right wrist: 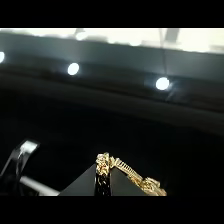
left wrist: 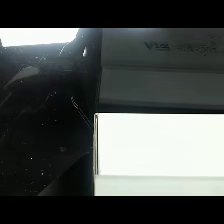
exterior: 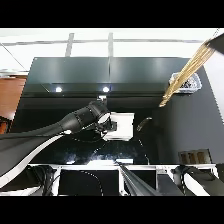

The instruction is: Fold the box and place the chain.

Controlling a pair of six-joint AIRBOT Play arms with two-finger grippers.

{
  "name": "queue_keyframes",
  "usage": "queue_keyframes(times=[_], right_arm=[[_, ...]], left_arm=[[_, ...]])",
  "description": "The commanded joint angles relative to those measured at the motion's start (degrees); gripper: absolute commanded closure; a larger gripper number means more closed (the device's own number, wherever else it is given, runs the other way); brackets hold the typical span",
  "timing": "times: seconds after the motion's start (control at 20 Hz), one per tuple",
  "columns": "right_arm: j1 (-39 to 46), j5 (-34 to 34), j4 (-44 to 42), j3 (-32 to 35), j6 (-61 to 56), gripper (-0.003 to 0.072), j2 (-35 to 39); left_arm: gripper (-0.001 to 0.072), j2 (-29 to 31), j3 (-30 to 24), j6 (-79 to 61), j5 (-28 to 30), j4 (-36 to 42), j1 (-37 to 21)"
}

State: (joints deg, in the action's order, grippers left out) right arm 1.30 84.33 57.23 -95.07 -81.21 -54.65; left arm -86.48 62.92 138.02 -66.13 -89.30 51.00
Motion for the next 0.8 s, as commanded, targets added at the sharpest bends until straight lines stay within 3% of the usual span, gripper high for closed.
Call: queue_keyframes(times=[0.0,0.45,0.75], right_arm=[[-5.8,3.3,0.4,1.8,0.5,0.0679,1.7],[-15.7,5.3,-0.3,9.5,0.0,0.0678,1.7],[-19.8,8.0,-0.3,10.1,-0.2,0.0679,1.7]], left_arm=[[0.0682,0.0,0.0,0.0,0.0,0.0,0.0],[0.0682,0.0,0.0,0.0,-0.2,0.0,0.0],[0.0682,0.0,0.0,0.0,-0.2,0.0,0.0]])
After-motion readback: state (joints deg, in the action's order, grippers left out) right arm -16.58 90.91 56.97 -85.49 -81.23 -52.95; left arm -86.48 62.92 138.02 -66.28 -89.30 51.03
